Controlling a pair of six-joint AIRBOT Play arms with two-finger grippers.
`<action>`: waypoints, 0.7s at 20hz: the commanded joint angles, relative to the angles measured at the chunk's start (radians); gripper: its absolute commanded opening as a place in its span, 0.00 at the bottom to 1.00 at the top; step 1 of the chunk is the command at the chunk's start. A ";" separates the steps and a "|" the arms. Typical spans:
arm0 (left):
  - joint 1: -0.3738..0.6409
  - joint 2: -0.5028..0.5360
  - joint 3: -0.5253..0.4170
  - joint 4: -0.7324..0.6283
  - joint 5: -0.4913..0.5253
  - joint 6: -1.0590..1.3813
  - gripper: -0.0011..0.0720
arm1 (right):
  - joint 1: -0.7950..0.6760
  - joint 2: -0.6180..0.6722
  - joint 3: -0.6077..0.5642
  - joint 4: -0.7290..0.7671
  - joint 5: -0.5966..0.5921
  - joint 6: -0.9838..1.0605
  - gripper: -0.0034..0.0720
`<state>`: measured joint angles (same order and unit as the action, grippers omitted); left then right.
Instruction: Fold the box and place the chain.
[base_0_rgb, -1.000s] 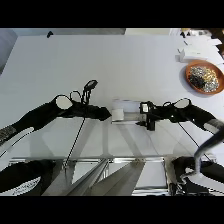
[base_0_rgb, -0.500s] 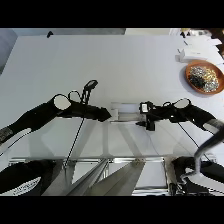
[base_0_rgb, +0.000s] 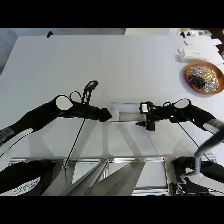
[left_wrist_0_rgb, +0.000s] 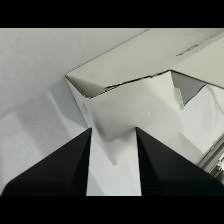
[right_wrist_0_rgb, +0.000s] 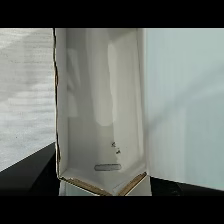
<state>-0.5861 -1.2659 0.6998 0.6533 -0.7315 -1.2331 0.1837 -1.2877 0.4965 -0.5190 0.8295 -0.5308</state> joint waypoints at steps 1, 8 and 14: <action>-0.018 -0.023 0.027 0.059 0.007 -0.075 0.49 | 0.000 0.001 0.000 0.000 0.000 0.000 0.57; -0.071 -0.085 0.132 0.171 -0.029 -0.228 0.49 | 0.000 0.001 0.000 0.000 0.000 0.000 0.57; -0.103 -0.087 0.173 0.291 -0.091 -0.374 0.49 | 0.000 0.001 0.000 0.000 0.000 0.000 0.57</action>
<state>-0.6731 -1.3495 0.8577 0.8875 -0.7948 -1.5330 0.1837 -1.2877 0.4965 -0.5194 0.8307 -0.5308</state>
